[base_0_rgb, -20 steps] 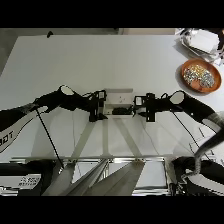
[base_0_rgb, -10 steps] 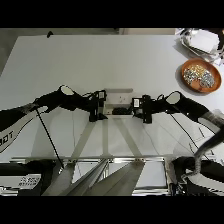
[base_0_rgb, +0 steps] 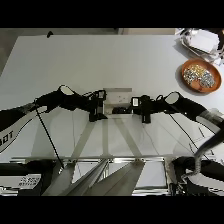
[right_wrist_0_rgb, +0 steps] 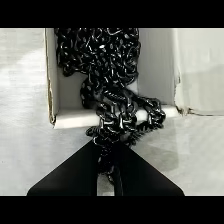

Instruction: Fold the box and place the chain.

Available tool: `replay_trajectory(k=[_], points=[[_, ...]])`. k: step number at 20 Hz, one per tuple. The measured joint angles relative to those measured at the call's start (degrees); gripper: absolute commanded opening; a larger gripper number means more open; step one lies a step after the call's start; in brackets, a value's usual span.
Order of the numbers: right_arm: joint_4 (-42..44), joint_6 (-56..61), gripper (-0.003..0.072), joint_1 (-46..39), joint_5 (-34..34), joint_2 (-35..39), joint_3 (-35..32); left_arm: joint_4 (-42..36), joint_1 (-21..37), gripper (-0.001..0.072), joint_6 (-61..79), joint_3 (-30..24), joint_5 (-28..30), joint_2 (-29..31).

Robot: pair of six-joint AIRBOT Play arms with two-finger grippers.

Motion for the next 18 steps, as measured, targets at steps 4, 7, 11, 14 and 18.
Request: replay_trajectory(k=[4,7,11,14,18], points=[[-0.22,0.26,0.0014,-0.02,0.48,2.89,-0.07,0.0,-0.02,0.0182,0.22,0.0,0.09,0.0],[-0.85,0.35,0.0014,-0.02,0.81,6.34,-0.07,0.02,-0.02,0.0182,0.2,0.0,0.07,0.0],[-3.39,2.05,0.0014,-0.02,1.09,11.87,-0.04,0.02,-0.02,0.0182,0.17,0.0,0.07,0.0],[-4.37,6.03,0.0014,-0.02,1.38,16.55,-0.04,0.0,-0.02,0.0182,0.15,0.0,0.07,0.0],[-1.49,11.67,0.0012,0.0,1.97,22.23,-0.04,0.02,-0.02,0.0182,0.15,0.0,0.04,0.0]])
